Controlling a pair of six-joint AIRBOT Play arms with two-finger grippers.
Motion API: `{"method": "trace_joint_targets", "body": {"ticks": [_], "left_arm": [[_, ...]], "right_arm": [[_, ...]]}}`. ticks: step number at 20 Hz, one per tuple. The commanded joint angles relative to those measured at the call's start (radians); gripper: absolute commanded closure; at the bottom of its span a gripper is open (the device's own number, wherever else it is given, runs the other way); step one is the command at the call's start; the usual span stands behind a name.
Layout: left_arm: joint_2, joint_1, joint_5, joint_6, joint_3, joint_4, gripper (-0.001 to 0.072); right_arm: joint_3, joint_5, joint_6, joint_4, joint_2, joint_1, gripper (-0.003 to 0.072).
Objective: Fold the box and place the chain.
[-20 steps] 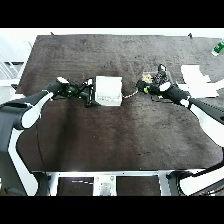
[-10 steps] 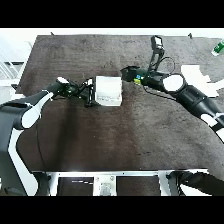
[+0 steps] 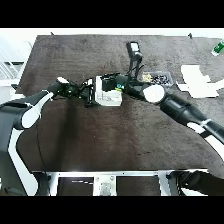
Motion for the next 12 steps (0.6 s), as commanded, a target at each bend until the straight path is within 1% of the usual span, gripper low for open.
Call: {"method": "trace_joint_targets", "body": {"ticks": [1, 4, 5, 6, 7, 9, 10, 12], "left_arm": [[0.000, 0.000, 0.000, 0.000, 0.000, 0.000, 0.0240], [0.000, 0.000, 0.000, 0.000, 0.000, 0.000, 0.0240], [0.000, 0.000, 0.000, 0.000, 0.000, 0.000, 0.0240], [0.000, 0.000, 0.000, 0.000, 0.000, 0.000, 0.0240], [0.000, 0.000, 0.000, 0.000, 0.000, 0.000, 0.0240], [0.000, 0.000, 0.000, 0.000, 0.000, 0.000, 0.0240], [0.000, 0.000, 0.000, 0.000, 0.000, 0.000, 0.0240], [0.000, 0.000, 0.000, 0.000, 0.000, 0.000, 0.0240]], "right_arm": [[0.005, -0.047, 0.016, 0.028, -0.107, 0.013, 0.0676], [0.005, -0.056, 0.016, 0.049, -0.214, 0.011, 0.0665], [0.005, -0.056, 0.018, 0.050, -0.238, 0.004, 0.0516], [0.003, -0.056, 0.016, 0.049, -0.243, -0.008, 0.0346], [0.002, -0.056, 0.016, 0.049, -0.237, -0.024, 0.0331], [-0.007, -0.060, 0.016, 0.045, -0.208, -0.071, 0.0331], [-0.026, -0.060, 0.016, 0.045, -0.184, -0.103, 0.0331], [-0.103, -0.061, 0.016, 0.046, -0.112, -0.185, 0.0331]]}}
